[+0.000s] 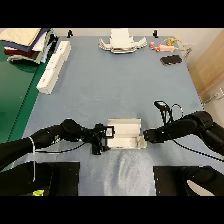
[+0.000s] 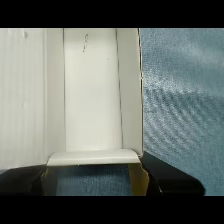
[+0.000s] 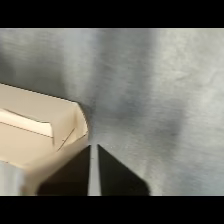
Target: Fold the box.
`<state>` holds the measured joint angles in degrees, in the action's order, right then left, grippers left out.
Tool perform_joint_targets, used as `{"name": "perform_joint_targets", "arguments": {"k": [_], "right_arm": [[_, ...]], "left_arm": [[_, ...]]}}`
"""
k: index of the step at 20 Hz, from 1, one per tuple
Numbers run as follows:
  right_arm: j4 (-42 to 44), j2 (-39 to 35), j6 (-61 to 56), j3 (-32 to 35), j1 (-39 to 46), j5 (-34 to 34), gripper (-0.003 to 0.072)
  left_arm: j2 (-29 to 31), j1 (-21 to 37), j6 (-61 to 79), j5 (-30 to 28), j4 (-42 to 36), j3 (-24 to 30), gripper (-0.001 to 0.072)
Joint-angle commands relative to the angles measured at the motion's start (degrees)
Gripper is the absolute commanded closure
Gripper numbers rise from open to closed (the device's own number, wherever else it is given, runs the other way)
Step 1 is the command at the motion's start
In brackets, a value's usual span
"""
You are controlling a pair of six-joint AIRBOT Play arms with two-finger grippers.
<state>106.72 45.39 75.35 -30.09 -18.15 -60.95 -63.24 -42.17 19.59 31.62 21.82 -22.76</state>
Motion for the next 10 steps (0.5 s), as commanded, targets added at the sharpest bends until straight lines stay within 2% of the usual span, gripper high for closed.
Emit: {"name": "perform_joint_targets", "arguments": {"k": [1,3,4,5,6,10], "right_arm": [[2.9,-0.9,1.8,-1.7,-0.1,-0.8,0.0401],[4.1,-0.7,1.9,-1.7,-0.1,-0.7,0.0400],[4.5,-0.7,1.9,-1.7,-0.1,-0.5,0.0364],[4.8,-0.6,1.9,-1.7,-0.1,-0.3,0.0270],[5.1,-0.3,1.9,-1.7,-0.1,-0.4,0.0229],[7.0,3.2,1.9,-1.7,-0.2,-0.4,0.0230]], "left_arm": [[0.0,0.0,0.1,0.0,0.0,0.0,0.0196],[0.0,0.0,0.1,0.0,0.0,0.0,0.0197],[0.0,0.0,0.1,0.0,0.0,0.0,0.0196],[0.0,0.0,0.1,0.0,0.0,0.0,0.0196],[0.0,0.0,0.1,0.0,0.0,0.0,0.0197],[0.0,0.0,0.1,0.0,0.0,0.0,0.0197]]}}
